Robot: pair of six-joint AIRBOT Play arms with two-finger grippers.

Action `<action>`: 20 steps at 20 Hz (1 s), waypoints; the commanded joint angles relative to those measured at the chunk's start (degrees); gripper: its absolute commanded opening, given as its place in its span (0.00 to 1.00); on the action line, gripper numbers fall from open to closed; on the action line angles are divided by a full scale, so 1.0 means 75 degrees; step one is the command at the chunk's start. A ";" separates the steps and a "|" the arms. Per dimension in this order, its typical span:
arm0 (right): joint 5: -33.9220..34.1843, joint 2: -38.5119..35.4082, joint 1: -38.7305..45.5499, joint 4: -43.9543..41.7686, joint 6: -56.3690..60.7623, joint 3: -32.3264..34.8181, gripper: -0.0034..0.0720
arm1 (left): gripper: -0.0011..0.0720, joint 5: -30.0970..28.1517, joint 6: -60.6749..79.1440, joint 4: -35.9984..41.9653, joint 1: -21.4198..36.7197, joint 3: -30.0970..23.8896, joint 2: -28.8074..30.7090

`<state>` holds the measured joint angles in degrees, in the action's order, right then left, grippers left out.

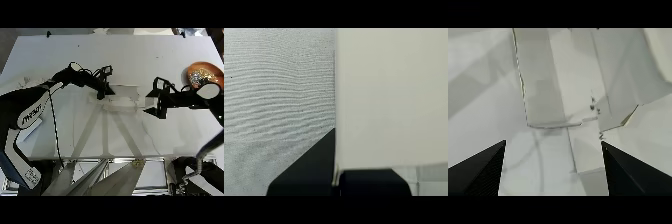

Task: Fold the box and place the chain.

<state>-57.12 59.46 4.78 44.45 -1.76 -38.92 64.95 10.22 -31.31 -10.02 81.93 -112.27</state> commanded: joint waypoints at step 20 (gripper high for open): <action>0.3713 0.2174 -0.1102 -0.2734 -0.1029 0.0991 0.92 | 0.03 0.0000 0.0003 0.0000 -0.0003 -0.0003 -0.0003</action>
<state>-32.08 75.57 -3.14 24.71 -14.63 -31.51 64.95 10.22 -31.31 -10.00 81.93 -112.27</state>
